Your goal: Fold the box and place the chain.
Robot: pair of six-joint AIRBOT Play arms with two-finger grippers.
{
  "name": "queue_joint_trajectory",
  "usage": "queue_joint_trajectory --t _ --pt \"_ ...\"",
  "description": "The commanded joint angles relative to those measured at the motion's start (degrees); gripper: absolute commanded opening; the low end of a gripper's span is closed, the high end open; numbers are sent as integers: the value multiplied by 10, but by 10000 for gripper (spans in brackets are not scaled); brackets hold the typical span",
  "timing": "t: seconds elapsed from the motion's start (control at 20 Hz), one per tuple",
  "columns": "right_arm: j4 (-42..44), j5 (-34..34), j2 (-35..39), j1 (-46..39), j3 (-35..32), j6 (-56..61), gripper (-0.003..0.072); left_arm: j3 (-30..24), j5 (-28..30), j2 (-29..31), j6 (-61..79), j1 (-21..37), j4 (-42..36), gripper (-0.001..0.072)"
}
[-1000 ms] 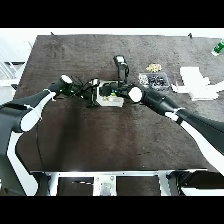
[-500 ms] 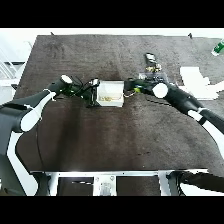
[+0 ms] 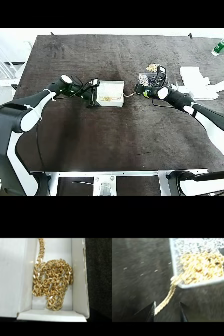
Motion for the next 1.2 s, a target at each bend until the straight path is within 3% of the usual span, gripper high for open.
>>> queue_joint_trajectory --t 0.0,0.1,0.15,0.35,0.55,0.7,0.9,1.15 --pt "6 -11 -60 -2 47 3 319 0 0 0 0 0 0 623" --pt "6 -15 -78 -2 66 3 83 0 0 0 0 0 0 623" --pt "6 -18 -80 -2 68 3 9 0 0 0 0 0 0 623" --pt "4 69 12 28 59 -43 8 0 0 0 0 0 0 623" --pt "-3 78 184 92 36 -89 8 0 0 0 0 0 0 623" --pt "-5 91 261 139 35 -88 7 0 0 0 0 0 0 623" --pt "-5 81 285 212 40 -71 8 0 0 0 0 0 0 623" --pt "-5 -3 240 269 40 -49 7 0 0 0 0 0 0 623"
